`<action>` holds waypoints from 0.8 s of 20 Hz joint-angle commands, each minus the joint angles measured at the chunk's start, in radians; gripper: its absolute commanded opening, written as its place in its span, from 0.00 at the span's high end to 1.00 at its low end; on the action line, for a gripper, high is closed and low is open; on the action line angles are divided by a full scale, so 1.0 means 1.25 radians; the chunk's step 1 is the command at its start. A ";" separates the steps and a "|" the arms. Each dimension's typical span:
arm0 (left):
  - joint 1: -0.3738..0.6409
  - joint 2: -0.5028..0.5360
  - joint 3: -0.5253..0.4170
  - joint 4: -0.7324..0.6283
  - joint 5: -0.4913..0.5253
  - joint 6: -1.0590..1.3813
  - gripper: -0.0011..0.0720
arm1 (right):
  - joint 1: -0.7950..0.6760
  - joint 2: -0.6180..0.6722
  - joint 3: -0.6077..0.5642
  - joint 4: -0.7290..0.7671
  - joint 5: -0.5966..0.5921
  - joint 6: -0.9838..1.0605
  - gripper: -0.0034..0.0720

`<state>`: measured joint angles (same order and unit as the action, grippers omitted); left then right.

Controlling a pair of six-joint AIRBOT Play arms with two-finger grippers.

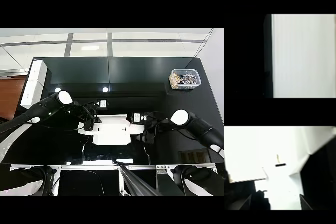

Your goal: Fold the box and place the chain.

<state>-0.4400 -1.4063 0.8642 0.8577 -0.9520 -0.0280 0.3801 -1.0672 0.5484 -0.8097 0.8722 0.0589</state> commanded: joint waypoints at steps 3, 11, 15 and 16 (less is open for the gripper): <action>-0.001 -0.001 0.001 0.005 0.001 -0.001 0.95 | 0.089 -0.057 -0.023 0.126 -0.052 -0.034 0.02; 0.000 -0.001 0.001 0.004 -0.003 -0.004 0.95 | 0.160 -0.081 -0.023 0.135 -0.131 -0.033 0.02; 0.000 -0.001 0.001 0.004 -0.026 -0.005 0.95 | 0.160 -0.042 -0.012 0.111 -0.170 -0.033 0.02; 0.000 -0.001 0.001 0.004 -0.031 -0.005 0.95 | 0.160 -0.025 -0.012 0.093 -0.197 -0.033 0.02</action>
